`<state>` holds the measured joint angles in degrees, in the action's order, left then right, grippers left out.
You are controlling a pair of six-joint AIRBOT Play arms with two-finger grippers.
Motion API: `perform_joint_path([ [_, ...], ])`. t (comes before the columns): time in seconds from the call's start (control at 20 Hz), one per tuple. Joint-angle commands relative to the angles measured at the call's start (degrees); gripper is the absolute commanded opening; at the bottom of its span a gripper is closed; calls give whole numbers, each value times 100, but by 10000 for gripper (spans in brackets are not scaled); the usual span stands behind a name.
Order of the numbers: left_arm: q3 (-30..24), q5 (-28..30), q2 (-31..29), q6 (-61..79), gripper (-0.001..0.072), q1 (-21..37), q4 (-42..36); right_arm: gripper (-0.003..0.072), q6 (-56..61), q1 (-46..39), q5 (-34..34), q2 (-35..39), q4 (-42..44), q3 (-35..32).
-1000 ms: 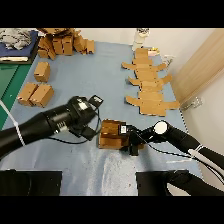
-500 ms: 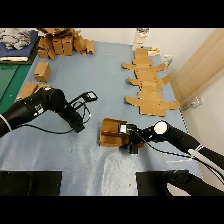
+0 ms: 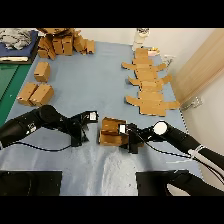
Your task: Fold the box.
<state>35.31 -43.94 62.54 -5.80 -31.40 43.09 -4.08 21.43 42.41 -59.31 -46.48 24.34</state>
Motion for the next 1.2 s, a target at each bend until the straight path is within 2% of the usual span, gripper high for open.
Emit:
perform_joint_path([
  [0.0,-144,168,216,1012,693,-129,-739,513,0,177,20,-2,17,0],
  [0.3,-144,553,682,2243,693,-483,-1847,513,0,227,15,-2,35,0],
  [0.7,-144,885,922,2334,692,-446,-1882,513,-2,227,17,-2,20,0],
  [1.15,-142,828,925,2664,691,-597,-2041,513,0,225,9,-2,15,0],
])
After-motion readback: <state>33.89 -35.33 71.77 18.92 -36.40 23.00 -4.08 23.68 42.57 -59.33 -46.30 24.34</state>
